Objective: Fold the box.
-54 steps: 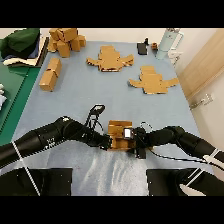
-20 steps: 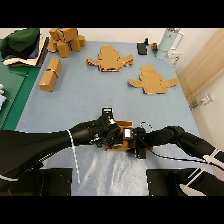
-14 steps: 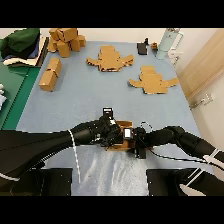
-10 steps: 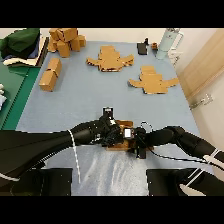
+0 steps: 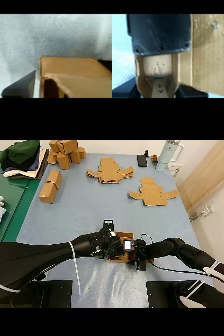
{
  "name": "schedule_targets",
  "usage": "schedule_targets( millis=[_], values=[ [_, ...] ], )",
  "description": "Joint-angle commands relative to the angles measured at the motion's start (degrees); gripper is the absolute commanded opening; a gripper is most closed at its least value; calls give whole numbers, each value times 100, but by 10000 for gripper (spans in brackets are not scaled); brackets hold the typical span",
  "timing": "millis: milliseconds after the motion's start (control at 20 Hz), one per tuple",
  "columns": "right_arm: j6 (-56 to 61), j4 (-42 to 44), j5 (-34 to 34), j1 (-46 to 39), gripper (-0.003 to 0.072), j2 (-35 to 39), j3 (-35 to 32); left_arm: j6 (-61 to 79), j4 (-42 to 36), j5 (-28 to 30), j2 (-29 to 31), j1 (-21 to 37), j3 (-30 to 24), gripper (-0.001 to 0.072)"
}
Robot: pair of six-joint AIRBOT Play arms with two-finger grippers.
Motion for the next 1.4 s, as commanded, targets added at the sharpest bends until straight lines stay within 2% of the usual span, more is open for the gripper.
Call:
schedule_targets(
  millis=[0, 200, 450, 500, 550, 600, 900, 950, 1000, 1050, 1200, 1350],
  values=[
    [9, 4, 2, 4, 460, -2, 4, 2, 122, -221, 7, 2, 2, 407],
    [9, 4, 2, 4, 460, -2, 4, 7, 297, 33, 4, 2, 0, 406],
    [9, 4, 2, 4, 460, -2, 4, 7, 400, 35, 0, 0, 0, 405],
    [9, 4, 2, 4, 460, -2, 4, 7, 400, 33, 0, 0, 0, 371],
    [9, 4, 2, 4, 460, -2, 4, 61, 393, 42, 0, 0, 0, 86],
    [9, 4, 0, 4, 460, -2, 4, 111, 363, 57, 0, -2, 2, 15],
    [9, 4, 2, 4, 460, -2, 4, 116, 208, 28, 0, 0, 2, 19],
    [9, 4, 2, 4, 460, -2, 4, 118, 48, 31, 0, 2, 2, 237],
    [9, 4, 2, 4, 460, -2, 4, 116, -57, 31, 2, 2, 2, 498],
    [9, 4, 0, 4, 460, -2, 4, 116, -157, 20, 2, 15, 7, 545],
    [9, 4, 0, 4, 460, -2, 4, 120, -463, -382, 7, 164, 177, 544],
    [9, 4, 0, 4, 460, -2, 4, 286, -579, -911, 13, 326, 599, 545]
  ],
)
